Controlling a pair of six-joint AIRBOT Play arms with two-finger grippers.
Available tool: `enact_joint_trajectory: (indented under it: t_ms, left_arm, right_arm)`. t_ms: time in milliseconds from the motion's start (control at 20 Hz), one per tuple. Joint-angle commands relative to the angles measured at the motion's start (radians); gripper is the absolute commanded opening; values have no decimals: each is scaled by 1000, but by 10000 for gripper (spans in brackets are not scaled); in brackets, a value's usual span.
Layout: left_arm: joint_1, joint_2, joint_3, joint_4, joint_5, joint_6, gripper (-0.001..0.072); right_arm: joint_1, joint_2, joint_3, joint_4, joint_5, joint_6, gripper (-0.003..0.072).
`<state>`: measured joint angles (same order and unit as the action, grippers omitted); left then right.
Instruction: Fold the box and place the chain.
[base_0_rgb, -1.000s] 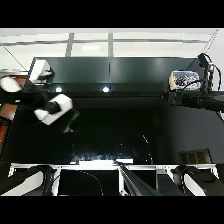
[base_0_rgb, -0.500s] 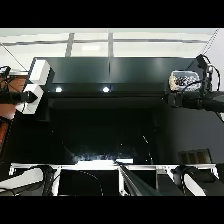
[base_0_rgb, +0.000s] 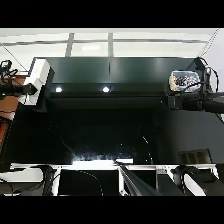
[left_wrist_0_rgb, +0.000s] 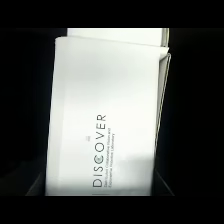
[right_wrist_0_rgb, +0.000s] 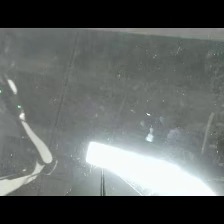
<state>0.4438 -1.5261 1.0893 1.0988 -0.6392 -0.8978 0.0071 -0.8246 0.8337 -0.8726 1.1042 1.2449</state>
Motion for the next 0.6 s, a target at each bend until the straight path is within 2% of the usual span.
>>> enact_joint_trajectory:
  t_ms: [0,50,250,450,550]
  left_arm:
    - [-7,-13,10,-5,16,-4,574]
    - [-8,-8,10,-3,-10,-8,711]
    - [-6,84,27,-4,-133,-29,711]
    - [-6,272,89,-6,-265,-132,710]
    - [-6,378,91,-11,-417,-167,701]
  right_arm:
    - [0,0,0,0,10,0,13]
    - [0,0,0,0,10,0,13]
    - [0,0,0,1,14,0,13]
    - [-1,1,0,3,19,-5,13]
    - [-1,11,0,-56,61,-26,12]
